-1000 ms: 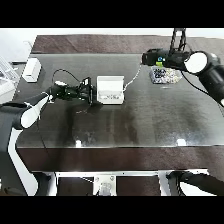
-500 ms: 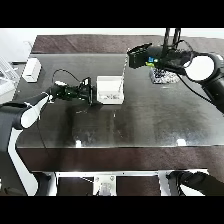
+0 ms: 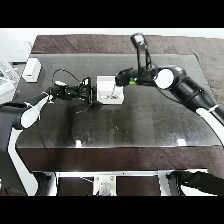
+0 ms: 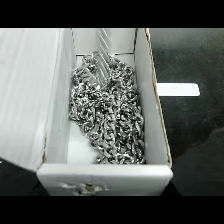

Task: Fold the box and place the chain.

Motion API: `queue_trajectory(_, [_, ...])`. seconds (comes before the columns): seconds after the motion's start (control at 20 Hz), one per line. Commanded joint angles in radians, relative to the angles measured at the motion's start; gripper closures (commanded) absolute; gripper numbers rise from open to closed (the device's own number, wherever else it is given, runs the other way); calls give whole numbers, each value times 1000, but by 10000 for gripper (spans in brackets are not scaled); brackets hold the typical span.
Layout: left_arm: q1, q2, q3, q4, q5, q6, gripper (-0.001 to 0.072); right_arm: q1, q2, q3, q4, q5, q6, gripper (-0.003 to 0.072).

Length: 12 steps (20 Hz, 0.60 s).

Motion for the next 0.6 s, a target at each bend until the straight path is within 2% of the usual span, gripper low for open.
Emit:
queue_trajectory(0.0, [0, 0, 0, 0, 1, 0, 479, 0, -35, -117, 12, -109, 9, 681])
queue_trajectory(0.1, [0, 0, 0, 0, 1, 0, 478, -5, -68, -159, 11, -188, 8, 680])
queue_trajectory(0.2, [0, 0, 0, 0, 1, 0, 478, -12, -109, -168, 12, -211, 8, 670])
queue_trajectory(0.25, [0, 0, 0, 0, 1, 0, 478, -12, -124, -168, 11, -211, 8, 496])
queue_trajectory(0.3, [0, 0, 0, 0, 1, 0, 478, -12, -130, -168, 11, -211, 8, 264])
queue_trajectory(0.35, [0, 0, 0, 0, 1, 0, 478, -12, -132, -168, 9, -212, 8, 184])
queue_trajectory(0.45, [0, 0, 0, 0, 1, 0, 478, -14, -132, -167, -13, -237, 7, 186])
queue_trajectory(0.55, [0, 0, 0, 0, 1, 0, 478, -15, -132, -167, -46, -314, 7, 186])
